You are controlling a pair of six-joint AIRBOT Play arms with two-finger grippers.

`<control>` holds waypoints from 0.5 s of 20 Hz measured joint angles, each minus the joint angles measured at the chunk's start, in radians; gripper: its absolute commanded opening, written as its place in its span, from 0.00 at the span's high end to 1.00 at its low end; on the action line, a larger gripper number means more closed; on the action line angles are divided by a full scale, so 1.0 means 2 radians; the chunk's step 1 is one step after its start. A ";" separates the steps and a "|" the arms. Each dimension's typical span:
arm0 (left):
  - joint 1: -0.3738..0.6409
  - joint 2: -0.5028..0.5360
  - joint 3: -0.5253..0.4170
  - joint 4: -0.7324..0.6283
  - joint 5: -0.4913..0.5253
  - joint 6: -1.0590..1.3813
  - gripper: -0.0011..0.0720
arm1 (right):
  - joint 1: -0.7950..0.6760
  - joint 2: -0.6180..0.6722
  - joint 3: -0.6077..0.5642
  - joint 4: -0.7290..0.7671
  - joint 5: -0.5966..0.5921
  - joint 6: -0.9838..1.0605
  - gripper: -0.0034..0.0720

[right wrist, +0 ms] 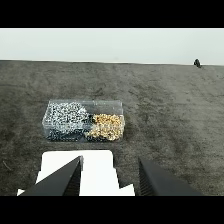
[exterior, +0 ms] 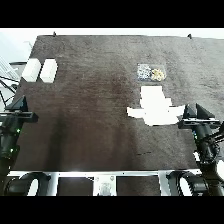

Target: Fold the box and place the chain.

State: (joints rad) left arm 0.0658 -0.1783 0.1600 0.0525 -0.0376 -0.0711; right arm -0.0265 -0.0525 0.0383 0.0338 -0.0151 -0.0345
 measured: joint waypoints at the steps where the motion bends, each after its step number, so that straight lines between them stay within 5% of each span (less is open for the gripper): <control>1: 0.000 0.000 0.000 0.000 0.000 0.000 0.95 | 0.000 0.000 0.000 0.000 0.000 0.000 0.40; 10: 0.000 0.000 0.000 0.000 0.000 0.000 0.95 | 0.000 -0.004 0.031 0.002 0.002 0.000 0.40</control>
State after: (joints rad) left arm 0.0658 -0.1783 0.1600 0.0525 -0.0376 -0.0711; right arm -0.0265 -0.0612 0.1009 0.0380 -0.0116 -0.0345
